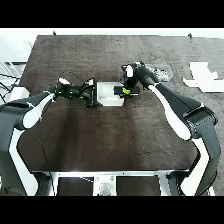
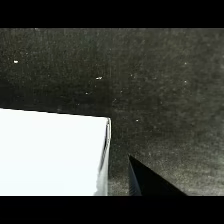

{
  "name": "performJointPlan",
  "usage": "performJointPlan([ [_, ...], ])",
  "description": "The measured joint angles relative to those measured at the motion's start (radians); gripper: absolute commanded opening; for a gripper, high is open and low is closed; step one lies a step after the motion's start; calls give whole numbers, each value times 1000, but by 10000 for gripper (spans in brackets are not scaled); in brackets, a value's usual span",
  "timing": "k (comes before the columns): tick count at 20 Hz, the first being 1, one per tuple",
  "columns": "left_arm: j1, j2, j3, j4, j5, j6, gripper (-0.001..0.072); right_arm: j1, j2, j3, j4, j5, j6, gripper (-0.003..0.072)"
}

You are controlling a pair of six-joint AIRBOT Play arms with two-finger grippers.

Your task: Fold the box and place the chain.

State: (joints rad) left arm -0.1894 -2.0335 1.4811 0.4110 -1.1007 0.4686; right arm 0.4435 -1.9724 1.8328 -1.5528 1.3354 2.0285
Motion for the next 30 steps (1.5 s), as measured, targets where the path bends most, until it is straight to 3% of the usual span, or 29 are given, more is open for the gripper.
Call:
performJointPlan([
  [4,0,0,0,0,0,0,516,11,-4,4,-4,12,17,155],
  [6,0,0,0,0,0,0,515,15,-4,6,-3,16,24,154],
  [8,0,0,0,0,0,0,515,16,-4,6,-3,17,28,69],
  [11,0,0,0,-1,0,0,516,17,-4,6,-6,18,34,15],
  [13,0,0,0,-1,0,0,515,17,-5,6,-11,16,33,88],
  [15,0,0,0,0,0,0,515,17,-5,6,-18,15,31,327],
  [18,0,0,0,0,0,0,516,16,-4,14,-20,13,31,330],
  [20,0,0,0,0,0,0,515,17,-2,30,-19,16,31,479],
  [30,0,0,0,0,1,1,516,-8,170,59,-25,82,-111,504],
])
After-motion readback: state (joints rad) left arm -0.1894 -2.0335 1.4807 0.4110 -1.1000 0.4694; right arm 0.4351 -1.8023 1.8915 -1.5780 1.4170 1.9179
